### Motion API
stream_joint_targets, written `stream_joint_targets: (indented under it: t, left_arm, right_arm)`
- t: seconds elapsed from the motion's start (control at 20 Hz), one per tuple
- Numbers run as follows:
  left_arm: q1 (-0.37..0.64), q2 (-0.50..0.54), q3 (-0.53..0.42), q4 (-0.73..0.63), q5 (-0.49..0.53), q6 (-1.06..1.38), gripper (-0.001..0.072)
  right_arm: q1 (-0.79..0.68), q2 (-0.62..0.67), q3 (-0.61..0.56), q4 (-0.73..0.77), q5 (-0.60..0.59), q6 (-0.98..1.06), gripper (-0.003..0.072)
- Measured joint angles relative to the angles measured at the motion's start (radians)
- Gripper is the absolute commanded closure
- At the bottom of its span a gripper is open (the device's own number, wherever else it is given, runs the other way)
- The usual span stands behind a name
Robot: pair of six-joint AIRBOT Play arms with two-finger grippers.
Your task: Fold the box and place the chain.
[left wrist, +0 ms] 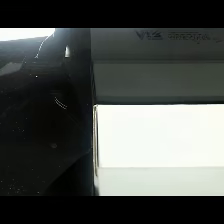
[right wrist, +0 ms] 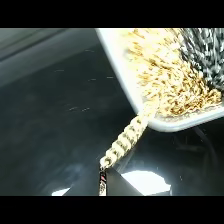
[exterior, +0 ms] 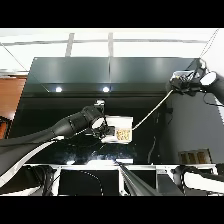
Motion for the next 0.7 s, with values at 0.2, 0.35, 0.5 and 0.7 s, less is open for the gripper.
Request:
stream_joint_targets:
  t: [0.2, 0.35, 0.5, 0.7]
  left_arm:
    - [0.0, 0.0, 0.0, 0.0, 0.0, 0.0, 0.0679]
    - [0.0, 0.0, 0.0, 0.0, 0.0, 0.0, 0.0679]
    - [0.0, 0.0, 0.0, 0.0, 0.0, 0.0, 0.0679]
    - [0.0, 0.0, 0.0, 0.0, -0.002, 0.0, 0.0679]
  right_arm:
    - [0.0, 0.266, 0.003, 0.002, 0.143, -0.1, 0.0679]
    - [0.0, 0.447, 0.003, 0.023, 0.251, -0.138, 0.0679]
    - [0.0, 0.592, 0.003, 0.099, 0.349, -0.171, 0.0679]
    - [0.0, 0.698, 0.003, 0.235, 0.474, -0.199, 0.0679]
